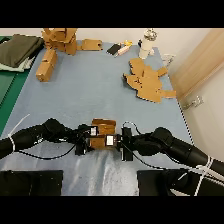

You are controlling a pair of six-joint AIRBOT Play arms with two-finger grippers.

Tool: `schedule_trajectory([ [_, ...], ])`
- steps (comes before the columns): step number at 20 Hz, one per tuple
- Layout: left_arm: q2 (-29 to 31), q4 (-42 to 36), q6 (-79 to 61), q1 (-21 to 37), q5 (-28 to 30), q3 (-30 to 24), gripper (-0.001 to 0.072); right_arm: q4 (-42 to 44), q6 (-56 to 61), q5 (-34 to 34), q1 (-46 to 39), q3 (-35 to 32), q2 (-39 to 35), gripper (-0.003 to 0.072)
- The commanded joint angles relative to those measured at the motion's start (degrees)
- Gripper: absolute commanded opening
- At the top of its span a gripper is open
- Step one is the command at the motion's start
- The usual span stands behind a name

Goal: Fold the box.

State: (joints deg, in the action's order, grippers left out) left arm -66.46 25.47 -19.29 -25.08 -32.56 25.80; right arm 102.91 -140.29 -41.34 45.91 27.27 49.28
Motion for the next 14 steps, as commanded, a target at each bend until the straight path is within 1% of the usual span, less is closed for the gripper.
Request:
schedule_trajectory([
  [1,0.0,0.2,-0.4,0.1,0.0,0.0,0.0511,-8.0,18.1,-4.0,-0.8,0.0,-2.5,0.0004],
  [4,0.0,0.2,-0.4,0.1,0.0,0.0,0.0511,-9.4,41.1,-8.1,-1.0,1.3,-2.9,0.0002],
  [7,0.0,0.2,-0.4,0.1,0.0,0.0,0.0511,-9.5,57.9,-11.8,-1.6,2.2,-3.4,0.0000],
  [8,0.0,0.2,-0.4,0.1,0.0,0.0,0.0511,-7.9,60.7,-12.9,-3.0,2.2,-3.9,-0.0001],
  [11,0.0,0.2,-0.4,0.1,0.0,0.0,0.0511,-0.2,62.1,-16.1,-11.3,2.2,-6.2,-0.0001],
  [14,0.0,0.2,-0.4,0.1,0.0,0.0,0.0511,1.9,62.0,-18.4,-22.5,2.1,-6.9,-0.0001],
])
